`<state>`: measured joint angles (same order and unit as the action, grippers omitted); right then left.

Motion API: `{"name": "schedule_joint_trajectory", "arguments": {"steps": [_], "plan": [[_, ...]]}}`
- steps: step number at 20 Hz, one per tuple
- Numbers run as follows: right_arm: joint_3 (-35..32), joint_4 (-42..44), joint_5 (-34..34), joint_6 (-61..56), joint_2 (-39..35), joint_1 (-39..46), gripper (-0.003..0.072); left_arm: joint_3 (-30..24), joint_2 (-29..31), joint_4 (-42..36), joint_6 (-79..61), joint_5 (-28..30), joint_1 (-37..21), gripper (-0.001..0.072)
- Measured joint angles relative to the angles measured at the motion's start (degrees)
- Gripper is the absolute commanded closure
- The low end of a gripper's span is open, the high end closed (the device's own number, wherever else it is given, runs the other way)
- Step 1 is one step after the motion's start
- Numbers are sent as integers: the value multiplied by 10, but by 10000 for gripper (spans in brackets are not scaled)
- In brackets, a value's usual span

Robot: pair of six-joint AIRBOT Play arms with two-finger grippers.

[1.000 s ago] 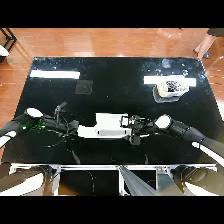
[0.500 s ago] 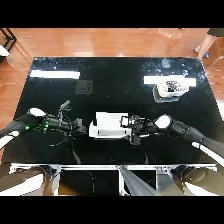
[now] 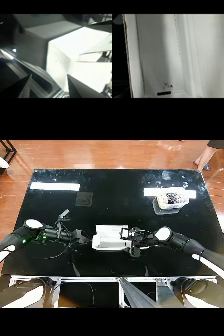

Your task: Fold the box and place the chain.

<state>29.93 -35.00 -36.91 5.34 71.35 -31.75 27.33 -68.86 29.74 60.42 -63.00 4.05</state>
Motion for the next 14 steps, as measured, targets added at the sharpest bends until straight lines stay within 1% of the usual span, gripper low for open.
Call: {"name": "schedule_joint_trajectory", "arguments": {"steps": [5,9,11,14], "plan": [[0,0,0,0,0,0,447,0,33,-7,18,21,48,141],[0,0,0,0,0,0,447,0,48,-8,57,70,106,140],[0,0,0,0,0,0,447,0,61,-3,86,103,135,140],[0,0,0,0,0,0,447,0,82,20,139,148,171,139]]}}
